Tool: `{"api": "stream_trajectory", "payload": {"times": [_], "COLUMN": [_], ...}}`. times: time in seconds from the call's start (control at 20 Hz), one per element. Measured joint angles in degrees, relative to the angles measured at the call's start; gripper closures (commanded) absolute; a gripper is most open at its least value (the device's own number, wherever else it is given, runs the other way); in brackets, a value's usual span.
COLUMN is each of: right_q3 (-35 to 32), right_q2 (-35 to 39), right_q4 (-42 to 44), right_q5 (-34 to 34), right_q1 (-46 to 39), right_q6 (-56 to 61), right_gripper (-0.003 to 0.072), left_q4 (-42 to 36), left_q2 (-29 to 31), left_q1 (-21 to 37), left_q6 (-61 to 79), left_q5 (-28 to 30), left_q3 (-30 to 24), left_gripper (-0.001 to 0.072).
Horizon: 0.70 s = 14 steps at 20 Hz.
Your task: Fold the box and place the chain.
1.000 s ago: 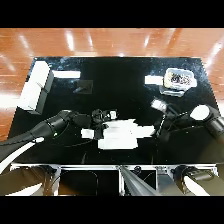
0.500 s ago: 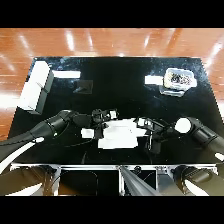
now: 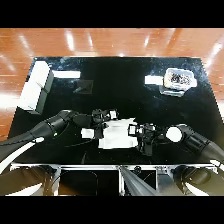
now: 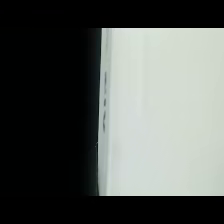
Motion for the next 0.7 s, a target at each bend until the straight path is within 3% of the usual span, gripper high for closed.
{"api": "stream_trajectory", "payload": {"times": [0.7], "right_q3": [-0.2], "right_q2": [0.0], "right_q4": [7.0], "right_q5": [-7.0], "right_q1": [1.2], "right_q6": [3.0], "right_gripper": [-0.0016], "left_q4": [-0.1], "left_q2": [0.0], "left_q1": [0.0], "left_q6": [-0.1], "left_q5": [0.9], "left_q3": [0.0], "left_gripper": [0.0689]}}
